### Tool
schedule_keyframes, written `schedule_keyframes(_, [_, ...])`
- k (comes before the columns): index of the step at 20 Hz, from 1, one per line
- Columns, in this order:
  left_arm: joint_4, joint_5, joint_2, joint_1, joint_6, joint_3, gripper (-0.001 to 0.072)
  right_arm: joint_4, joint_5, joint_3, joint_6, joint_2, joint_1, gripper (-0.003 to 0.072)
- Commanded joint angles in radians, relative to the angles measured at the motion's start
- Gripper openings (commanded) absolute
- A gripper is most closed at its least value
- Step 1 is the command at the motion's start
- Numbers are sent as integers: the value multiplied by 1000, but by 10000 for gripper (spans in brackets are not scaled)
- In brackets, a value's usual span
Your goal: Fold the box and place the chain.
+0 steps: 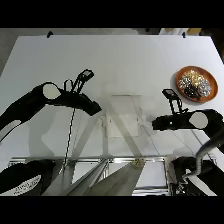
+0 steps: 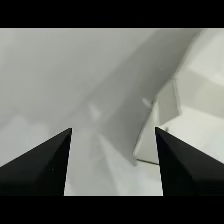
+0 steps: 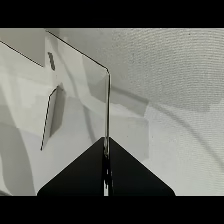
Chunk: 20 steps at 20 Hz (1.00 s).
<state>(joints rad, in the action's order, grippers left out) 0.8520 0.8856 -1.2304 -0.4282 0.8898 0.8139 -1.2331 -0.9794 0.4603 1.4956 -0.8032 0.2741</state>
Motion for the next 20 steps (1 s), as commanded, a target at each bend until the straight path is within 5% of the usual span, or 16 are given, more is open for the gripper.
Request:
schedule_keyframes(1, [-278,82,-16,14,-356,1,580,1,-10,0,0,1,1,17])
schedule_keyframes(8, [-418,108,-169,17,-508,6,580,8,-11,0,0,1,1,17])
schedule_keyframes(14, [-395,124,-282,15,-504,140,579,8,-16,0,0,1,1,18])
schedule_keyframes(20, [-384,201,-369,-13,-509,158,554,8,-16,0,0,1,1,18])
